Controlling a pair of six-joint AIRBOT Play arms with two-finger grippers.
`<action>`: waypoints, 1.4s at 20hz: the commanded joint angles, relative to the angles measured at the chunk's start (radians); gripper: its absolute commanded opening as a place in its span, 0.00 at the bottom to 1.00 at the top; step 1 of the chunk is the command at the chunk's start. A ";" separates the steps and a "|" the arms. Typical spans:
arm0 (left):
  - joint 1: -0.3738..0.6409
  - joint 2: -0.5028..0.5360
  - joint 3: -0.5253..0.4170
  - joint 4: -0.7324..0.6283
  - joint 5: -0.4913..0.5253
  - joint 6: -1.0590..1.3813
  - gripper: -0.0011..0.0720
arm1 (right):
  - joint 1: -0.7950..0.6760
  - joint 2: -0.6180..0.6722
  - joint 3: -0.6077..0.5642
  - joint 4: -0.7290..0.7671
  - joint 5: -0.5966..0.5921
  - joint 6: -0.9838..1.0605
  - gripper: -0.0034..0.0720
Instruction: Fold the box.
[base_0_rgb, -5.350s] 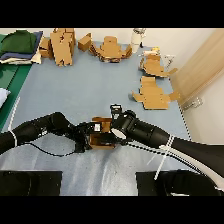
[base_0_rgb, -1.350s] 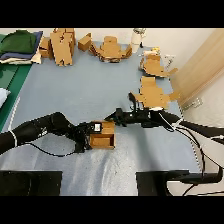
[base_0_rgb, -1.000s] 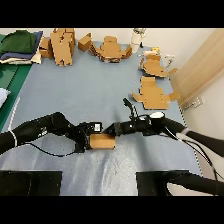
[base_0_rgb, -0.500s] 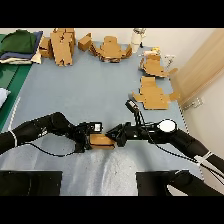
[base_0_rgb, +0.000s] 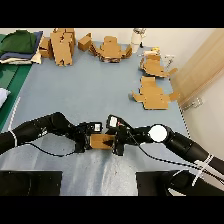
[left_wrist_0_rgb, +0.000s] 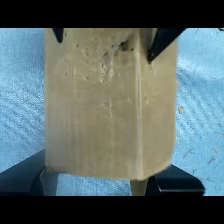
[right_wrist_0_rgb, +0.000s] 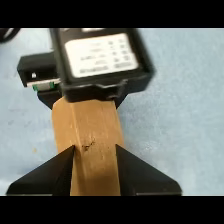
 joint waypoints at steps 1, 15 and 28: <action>0.000 0.000 0.000 0.000 0.001 0.000 0.50 | 0.030 -0.008 0.005 -0.143 -0.058 -0.016 0.59; 0.000 0.000 0.000 0.000 0.001 0.000 0.50 | 0.095 0.003 0.005 -0.164 -0.048 -0.055 0.60; 0.000 0.000 0.000 0.000 0.001 0.000 0.50 | 0.151 0.002 0.005 -0.240 -0.087 -0.052 0.61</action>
